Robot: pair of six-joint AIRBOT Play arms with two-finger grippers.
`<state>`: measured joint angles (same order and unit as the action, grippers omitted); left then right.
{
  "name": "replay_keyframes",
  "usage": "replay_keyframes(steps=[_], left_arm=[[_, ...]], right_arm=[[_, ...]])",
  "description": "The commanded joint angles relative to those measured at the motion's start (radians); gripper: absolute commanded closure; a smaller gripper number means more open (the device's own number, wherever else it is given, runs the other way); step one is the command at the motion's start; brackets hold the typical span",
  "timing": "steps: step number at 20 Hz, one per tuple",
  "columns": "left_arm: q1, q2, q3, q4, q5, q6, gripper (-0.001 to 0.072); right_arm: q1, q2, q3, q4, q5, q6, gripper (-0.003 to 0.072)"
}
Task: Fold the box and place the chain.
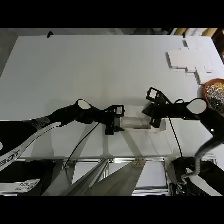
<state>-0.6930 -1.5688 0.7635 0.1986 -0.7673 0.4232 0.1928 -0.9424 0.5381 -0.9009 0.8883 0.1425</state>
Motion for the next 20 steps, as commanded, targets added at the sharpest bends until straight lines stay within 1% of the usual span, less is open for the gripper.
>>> replay_keyframes(steps=[1,2,3,4,5,7,9,10,11,12,15,20], left_arm=[[0.000,0.000,0.000,0.000,0.000,-0.001,0.0397],[0.000,0.000,0.000,0.000,0.000,-0.001,0.0397],[0.000,0.000,0.000,0.000,0.000,-0.001,0.0397],[0.000,0.000,0.000,0.000,0.000,-0.001,0.0397],[0.000,0.000,0.000,0.000,0.000,-0.001,0.0397],[0.000,0.000,0.000,0.000,0.000,-0.001,0.0397],[0.000,0.000,0.000,0.000,0.000,-0.001,0.0397],[0.000,0.000,0.000,0.000,0.000,-0.001,0.0397],[0.000,0.000,0.000,0.000,0.000,-0.001,0.0397],[0.000,0.000,0.000,0.000,0.000,-0.001,0.0397],[0.000,0.000,0.000,0.000,0.000,-0.001,0.0397],[0.000,0.000,0.000,0.000,0.000,-0.001,0.0397]], right_arm=[[0.000,0.063,0.028,-0.319,0.170,-0.167,0.0656],[0.000,0.063,0.027,-0.370,0.186,-0.166,0.0609],[0.000,0.063,0.022,-0.379,0.197,-0.166,0.0549],[0.000,0.062,0.014,-0.372,0.197,-0.166,0.0467],[0.000,0.062,0.003,-0.367,0.191,-0.167,0.0409],[0.000,0.062,-0.026,-0.370,0.158,-0.171,0.0412],[0.000,0.057,-0.068,-0.325,0.111,-0.187,0.0443],[0.000,0.050,-0.088,-0.288,0.110,-0.232,0.0502],[0.000,0.043,-0.108,-0.241,0.107,-0.285,0.0597],[0.000,0.040,-0.126,-0.194,0.087,-0.327,0.0655],[0.000,0.040,-0.142,-0.105,-0.007,-0.345,0.0649],[0.000,0.039,-0.142,-0.065,-0.014,-0.351,0.0648]])
